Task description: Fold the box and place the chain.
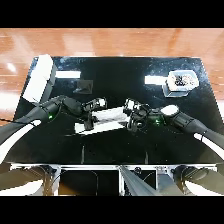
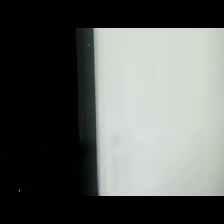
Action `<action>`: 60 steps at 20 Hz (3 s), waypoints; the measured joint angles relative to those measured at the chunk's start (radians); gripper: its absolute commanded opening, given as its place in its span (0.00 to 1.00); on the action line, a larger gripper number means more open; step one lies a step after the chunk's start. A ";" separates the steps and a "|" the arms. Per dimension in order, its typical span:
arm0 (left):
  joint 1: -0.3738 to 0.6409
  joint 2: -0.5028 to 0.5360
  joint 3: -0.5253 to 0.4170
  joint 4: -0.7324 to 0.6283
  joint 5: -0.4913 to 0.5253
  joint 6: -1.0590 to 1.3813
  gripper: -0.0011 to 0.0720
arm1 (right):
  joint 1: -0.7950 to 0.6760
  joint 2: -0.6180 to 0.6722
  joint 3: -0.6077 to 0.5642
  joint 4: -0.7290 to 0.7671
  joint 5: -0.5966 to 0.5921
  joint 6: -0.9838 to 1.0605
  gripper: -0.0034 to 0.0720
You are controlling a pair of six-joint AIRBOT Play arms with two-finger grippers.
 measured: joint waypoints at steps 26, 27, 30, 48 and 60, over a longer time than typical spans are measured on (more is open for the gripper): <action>-0.063 -0.013 0.037 0.049 -0.071 0.008 0.04 | 0.049 -0.036 0.005 -0.239 0.016 0.171 0.71; -0.064 -0.013 0.037 0.049 -0.073 0.005 0.04 | 0.049 -0.038 0.005 -0.231 0.017 0.171 0.71; -0.064 -0.013 0.037 0.048 -0.077 -0.002 0.04 | 0.044 -0.040 0.005 -0.211 0.017 0.169 0.71; -0.065 -0.013 0.037 0.047 -0.071 -0.009 0.04 | 0.074 -0.043 0.005 -0.238 -0.013 0.185 0.86; -0.064 -0.013 0.037 0.047 -0.071 -0.009 0.04 | 0.093 -0.044 0.005 -0.271 -0.017 0.196 0.76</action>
